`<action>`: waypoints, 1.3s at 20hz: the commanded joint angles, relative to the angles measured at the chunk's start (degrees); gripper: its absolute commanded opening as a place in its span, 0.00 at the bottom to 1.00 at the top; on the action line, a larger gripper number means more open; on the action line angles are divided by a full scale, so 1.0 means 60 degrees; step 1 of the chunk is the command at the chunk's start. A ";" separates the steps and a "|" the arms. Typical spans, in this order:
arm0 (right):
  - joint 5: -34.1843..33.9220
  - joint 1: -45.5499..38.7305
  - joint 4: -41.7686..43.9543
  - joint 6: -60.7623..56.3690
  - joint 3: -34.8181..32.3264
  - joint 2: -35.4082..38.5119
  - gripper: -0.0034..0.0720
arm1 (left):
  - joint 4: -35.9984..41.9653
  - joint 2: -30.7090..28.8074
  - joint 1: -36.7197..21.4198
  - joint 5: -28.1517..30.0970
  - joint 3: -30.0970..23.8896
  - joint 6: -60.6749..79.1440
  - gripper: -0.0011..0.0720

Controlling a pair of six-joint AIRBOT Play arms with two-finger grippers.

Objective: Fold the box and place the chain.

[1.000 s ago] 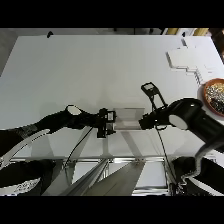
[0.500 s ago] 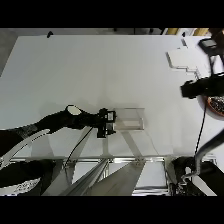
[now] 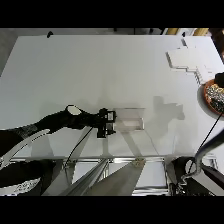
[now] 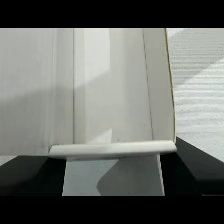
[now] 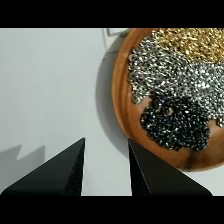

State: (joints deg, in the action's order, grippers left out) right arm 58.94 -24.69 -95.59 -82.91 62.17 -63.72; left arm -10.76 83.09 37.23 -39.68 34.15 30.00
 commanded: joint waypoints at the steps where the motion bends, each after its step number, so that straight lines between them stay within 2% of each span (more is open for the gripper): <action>1: -0.0302 -0.1133 -0.0029 0.0160 0.0011 -0.1158 0.43 | -0.0007 0.0004 0.0000 0.0000 0.0004 0.0000 0.39; 7: -0.0477 -0.2375 0.0033 0.0302 0.0011 -0.2430 0.43 | -0.0004 0.0004 0.0000 0.0000 0.0004 0.0000 0.39; 11: -0.0623 -0.2371 0.0652 0.1406 0.0011 -0.3071 0.33 | -0.0004 0.0004 0.0000 0.0000 0.0004 0.0000 0.39; 18: -0.0827 -0.2375 0.0623 0.1406 0.0011 -0.3738 0.33 | -0.0004 0.0004 0.0000 0.0000 0.0004 0.0000 0.39; 19: -0.0834 -0.2375 0.0623 0.1406 0.0011 -0.3818 0.31 | -0.0004 0.0004 0.0000 0.0000 0.0004 0.0000 0.39; 20: -0.0831 -0.2375 0.0616 0.1402 0.0011 -0.3891 0.25 | -0.0004 0.0004 0.0000 0.0000 0.0004 0.0000 0.39; 25: -0.0849 -0.2375 0.0616 0.1290 0.0011 -0.4080 0.25 | -0.0004 0.0004 0.0000 0.0000 0.0004 0.0000 0.39; 26: -0.0831 -0.2375 0.0616 0.1290 0.0011 -0.4080 0.20 | -0.0004 0.0004 0.0000 0.0000 0.0004 0.0000 0.39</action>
